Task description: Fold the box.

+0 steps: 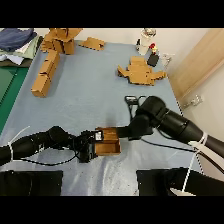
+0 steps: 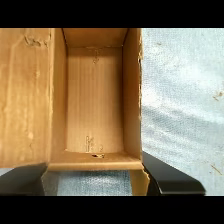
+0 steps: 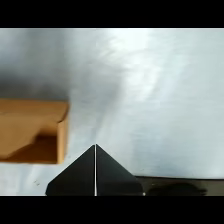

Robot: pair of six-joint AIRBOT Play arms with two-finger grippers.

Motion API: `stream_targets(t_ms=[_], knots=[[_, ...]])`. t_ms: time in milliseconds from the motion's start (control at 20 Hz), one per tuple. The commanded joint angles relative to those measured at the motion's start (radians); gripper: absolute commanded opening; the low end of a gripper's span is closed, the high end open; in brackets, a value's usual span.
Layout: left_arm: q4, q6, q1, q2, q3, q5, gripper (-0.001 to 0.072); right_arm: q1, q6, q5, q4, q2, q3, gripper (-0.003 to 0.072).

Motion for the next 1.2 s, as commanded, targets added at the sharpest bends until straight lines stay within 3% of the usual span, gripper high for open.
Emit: stream_targets(t_ms=[0, 50, 150, 250, 350, 550, 800, 1150], knots=[[0.0, 0.0, 0.0, 0.0, 0.0, 0.0, 0.0521, -0.23, -0.228, 0.115, 0.029, 0.002, -0.043, 0.0004], [0.0, -0.001, 0.0, 0.0, 0.0, 0.0, 0.0521, -0.32, -0.35, 0.194, 0.122, -0.023, -0.048, 0.0004], [0.0, 0.0, 0.0, 0.0, 0.0, 0.0, 0.0521, -0.499, -0.679, 0.329, 0.476, -0.113, -0.048, 0.0004], [0.0, 0.0, 0.0, 0.0, 0.0, 0.0, 0.0521, -0.609, -1.043, 0.311, 0.931, -0.237, -0.048, 0.0004], [0.0, -0.001, 0.0, 0.0, 0.0, 0.0, 0.0521, -0.62, -1.239, 0.227, 1.142, -0.346, -0.048, 0.0004], [0.0, 0.0, 0.0, 0.0, 0.0, 0.0, 0.0521, -0.527, -1.366, 0.165, 1.169, -0.391, -0.049, 0.0003], [0.0, 0.0, 0.0, 0.0, 0.0, 0.0, 0.0521, -0.404, -1.45, 0.157, 1.157, -0.241, -0.117, 0.0004], [0.0, 0.0, 0.0, 0.0, 0.0, 0.0, 0.0521, -0.26, -1.541, 0.493, 1.111, 0.122, -0.43, 0.0006]])
